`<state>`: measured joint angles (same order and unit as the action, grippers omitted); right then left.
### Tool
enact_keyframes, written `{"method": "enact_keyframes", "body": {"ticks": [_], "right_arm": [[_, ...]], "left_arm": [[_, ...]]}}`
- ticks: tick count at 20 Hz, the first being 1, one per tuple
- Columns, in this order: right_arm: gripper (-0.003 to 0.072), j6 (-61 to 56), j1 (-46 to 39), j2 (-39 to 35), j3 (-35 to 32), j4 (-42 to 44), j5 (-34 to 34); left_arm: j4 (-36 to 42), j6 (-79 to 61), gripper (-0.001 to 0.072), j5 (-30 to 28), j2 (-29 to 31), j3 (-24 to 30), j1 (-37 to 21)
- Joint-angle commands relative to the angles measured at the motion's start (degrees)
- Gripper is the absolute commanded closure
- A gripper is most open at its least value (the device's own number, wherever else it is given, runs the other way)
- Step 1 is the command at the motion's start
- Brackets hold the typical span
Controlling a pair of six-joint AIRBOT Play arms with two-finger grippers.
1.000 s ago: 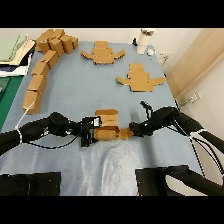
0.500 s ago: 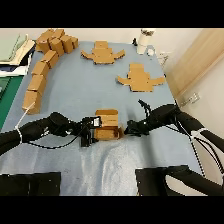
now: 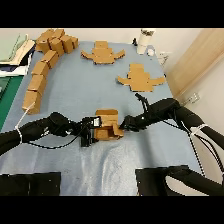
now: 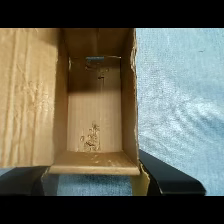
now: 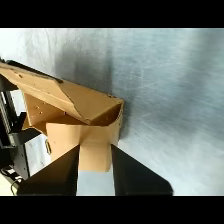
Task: Fold the box.
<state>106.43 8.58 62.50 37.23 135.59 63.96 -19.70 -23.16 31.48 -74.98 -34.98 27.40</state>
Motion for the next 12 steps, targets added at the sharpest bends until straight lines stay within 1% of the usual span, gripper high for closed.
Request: {"method": "enact_keyframes", "body": {"ticks": [1, 3, 5, 8, 10, 12], "right_arm": [[0.0360, -0.7, 3.7, 1.5, 0.3, -1.6, -3.8], [0.0359, -3.4, 5.7, 1.7, 0.4, -4.1, -5.6], [0.0359, -7.3, 8.3, 1.7, 1.7, -8.1, -5.6], [0.0360, -18.6, 15.0, 1.7, 5.7, -21.0, -4.9], [0.0359, -28.4, 20.6, 1.8, 9.1, -30.3, -4.2], [0.0360, -37.6, 25.2, 2.3, 11.8, -37.3, -2.3]], "left_arm": [[0.0, 0.0, 0.0184, 0.0, 0.0, 0.0, 0.0], [0.0, 0.0, 0.0185, 0.0, 0.0, 0.0, 0.0], [0.0, 0.0, 0.0185, 0.0, 0.0, 0.0, 0.0], [0.0, 0.0, 0.0185, 0.0, 0.0, 0.0, 0.0], [0.0, 0.0, 0.0185, 0.0, 0.0, 0.0, 0.0], [0.0, 0.0, 0.0185, 0.0, 0.0, 0.0, 0.0]]}}
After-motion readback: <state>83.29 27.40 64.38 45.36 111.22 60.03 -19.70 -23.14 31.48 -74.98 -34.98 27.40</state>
